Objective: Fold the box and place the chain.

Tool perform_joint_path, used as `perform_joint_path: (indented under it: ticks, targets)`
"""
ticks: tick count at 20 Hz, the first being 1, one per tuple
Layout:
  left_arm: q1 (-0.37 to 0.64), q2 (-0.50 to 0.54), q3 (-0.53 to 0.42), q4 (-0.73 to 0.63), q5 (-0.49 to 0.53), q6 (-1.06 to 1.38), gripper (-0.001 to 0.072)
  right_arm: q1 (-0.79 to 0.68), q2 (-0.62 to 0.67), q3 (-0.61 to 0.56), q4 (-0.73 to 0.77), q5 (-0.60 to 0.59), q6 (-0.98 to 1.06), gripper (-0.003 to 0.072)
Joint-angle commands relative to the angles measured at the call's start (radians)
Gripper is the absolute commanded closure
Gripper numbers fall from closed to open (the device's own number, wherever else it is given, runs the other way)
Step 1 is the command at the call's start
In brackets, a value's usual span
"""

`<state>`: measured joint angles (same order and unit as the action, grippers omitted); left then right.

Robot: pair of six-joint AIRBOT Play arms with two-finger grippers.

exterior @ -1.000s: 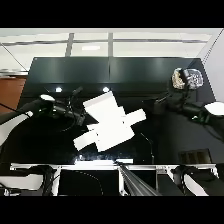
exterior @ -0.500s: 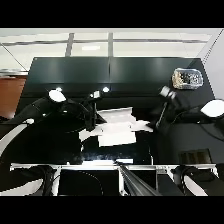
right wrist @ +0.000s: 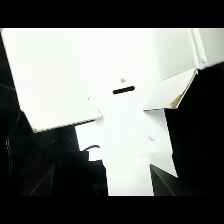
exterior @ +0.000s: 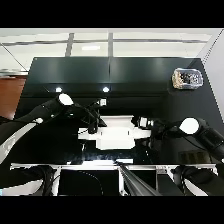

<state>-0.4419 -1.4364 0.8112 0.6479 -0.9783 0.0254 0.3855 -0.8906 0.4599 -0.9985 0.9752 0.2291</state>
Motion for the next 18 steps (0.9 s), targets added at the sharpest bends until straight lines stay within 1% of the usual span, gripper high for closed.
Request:
perform_joint_path:
  ticks: [1,5,7,10,14,18]
  targets:
    - [-0.002,-0.008,0.000,0.058,0.016,0.001,0.0679,0.045,-0.002,-0.026,0.000,-0.050,-0.063,0.0013]
    - [-0.002,-0.008,0.000,0.058,0.021,-0.008,0.0680,0.106,-0.007,-0.026,0.008,-0.092,-0.090,0.0013]
    - [-0.002,-0.008,0.000,0.040,0.024,-0.060,0.0681,0.132,-0.007,-0.026,0.008,-0.100,-0.090,0.0013]
    - [-0.004,-0.007,-0.023,0.001,0.037,-0.046,0.0682,0.138,-0.007,-0.026,0.009,-0.127,-0.089,0.0013]
    - [-0.008,-0.006,-0.033,-0.002,0.059,-0.029,0.0682,0.138,-0.015,-0.026,0.034,-0.122,-0.090,0.0013]
    - [-0.008,-0.005,-0.033,-0.002,0.059,-0.029,0.0681,0.147,-0.060,-0.026,0.060,-0.128,-0.095,0.0013]
